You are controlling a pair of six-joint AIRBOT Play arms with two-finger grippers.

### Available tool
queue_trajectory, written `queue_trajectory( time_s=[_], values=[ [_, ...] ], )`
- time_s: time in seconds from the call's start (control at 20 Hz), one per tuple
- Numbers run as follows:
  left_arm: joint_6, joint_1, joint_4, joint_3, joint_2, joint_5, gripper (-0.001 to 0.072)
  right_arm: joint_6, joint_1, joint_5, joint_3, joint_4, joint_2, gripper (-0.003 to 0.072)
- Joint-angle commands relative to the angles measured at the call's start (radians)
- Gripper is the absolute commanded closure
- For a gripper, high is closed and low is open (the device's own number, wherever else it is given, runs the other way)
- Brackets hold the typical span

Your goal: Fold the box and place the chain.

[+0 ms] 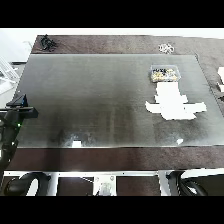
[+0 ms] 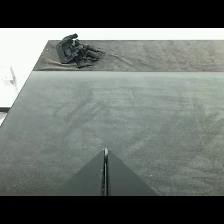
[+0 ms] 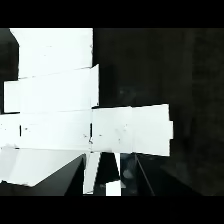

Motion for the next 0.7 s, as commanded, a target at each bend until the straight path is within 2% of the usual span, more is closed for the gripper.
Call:
queue_trajectory(
  time_s=[0.0, 0.15, 0.3, 0.65],
  values=[
    [0.0, 0.0, 0.0, 0.0, 0.001, 0.0, 0.0691, 0.029, 0.046, 0.096, 0.194, -0.07, -0.178, 0.0305],
    [0.0, 0.0, 0.0, 0.0, 0.001, 0.0, 0.0691, 0.028, 0.088, 0.091, 0.262, -0.145, -0.261, 0.0262],
    [0.0, 0.0, 0.0, 0.0, 0.001, 0.0, 0.0691, 0.028, 0.105, 0.076, 0.295, -0.155, -0.304, 0.0256],
    [0.0, 0.0, 0.0, 0.0, 0.001, 0.0, 0.0691, 0.059, 0.105, 0.074, 0.302, -0.154, -0.337, 0.0235]
  ],
)
